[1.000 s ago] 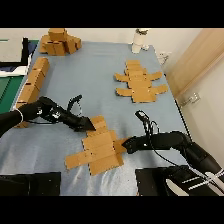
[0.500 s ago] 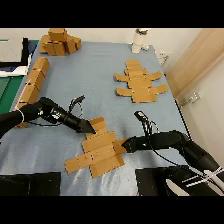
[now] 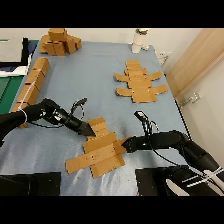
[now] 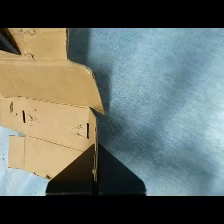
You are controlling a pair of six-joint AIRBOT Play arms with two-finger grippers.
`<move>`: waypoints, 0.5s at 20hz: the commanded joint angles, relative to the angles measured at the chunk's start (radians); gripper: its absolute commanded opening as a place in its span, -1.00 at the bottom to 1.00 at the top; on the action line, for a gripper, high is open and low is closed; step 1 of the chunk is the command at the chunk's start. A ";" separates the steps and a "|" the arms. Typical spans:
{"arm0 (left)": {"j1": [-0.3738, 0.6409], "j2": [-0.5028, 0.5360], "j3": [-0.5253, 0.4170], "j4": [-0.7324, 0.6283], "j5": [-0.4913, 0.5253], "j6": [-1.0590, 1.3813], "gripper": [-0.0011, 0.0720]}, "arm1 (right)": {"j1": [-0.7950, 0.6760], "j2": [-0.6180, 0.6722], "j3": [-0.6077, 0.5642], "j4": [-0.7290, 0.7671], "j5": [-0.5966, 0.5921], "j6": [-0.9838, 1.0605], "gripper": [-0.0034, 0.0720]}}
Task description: Fold the box.
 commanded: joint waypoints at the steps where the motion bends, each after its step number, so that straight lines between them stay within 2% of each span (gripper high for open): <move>1: -0.001 -0.002 0.000 0.000 0.005 0.019 -0.69 | 0.000 -0.001 0.000 0.000 0.002 0.000 -0.90; 2: -0.002 -0.002 0.000 0.000 0.001 0.032 -0.94 | 0.000 -0.001 0.000 -0.001 0.003 0.000 -0.88; 3: -0.002 -0.002 0.000 0.000 -0.007 0.061 -0.94 | 0.000 -0.001 0.000 -0.003 0.005 0.000 -0.64; 4: -0.003 -0.002 0.000 0.000 -0.011 0.090 -0.94 | 0.000 -0.001 0.000 -0.004 0.014 0.000 0.03; 5: -0.005 -0.001 0.002 0.000 -0.011 0.116 -0.95 | 0.000 -0.001 0.002 -0.019 0.030 0.000 0.49; 8: -0.040 0.046 0.016 0.005 0.018 0.189 -0.95 | -0.051 -0.001 0.075 -0.236 0.029 0.101 0.48; 10: -0.084 0.129 0.016 0.007 0.115 0.250 -0.95 | -0.107 -0.001 0.165 -0.366 0.014 0.170 0.42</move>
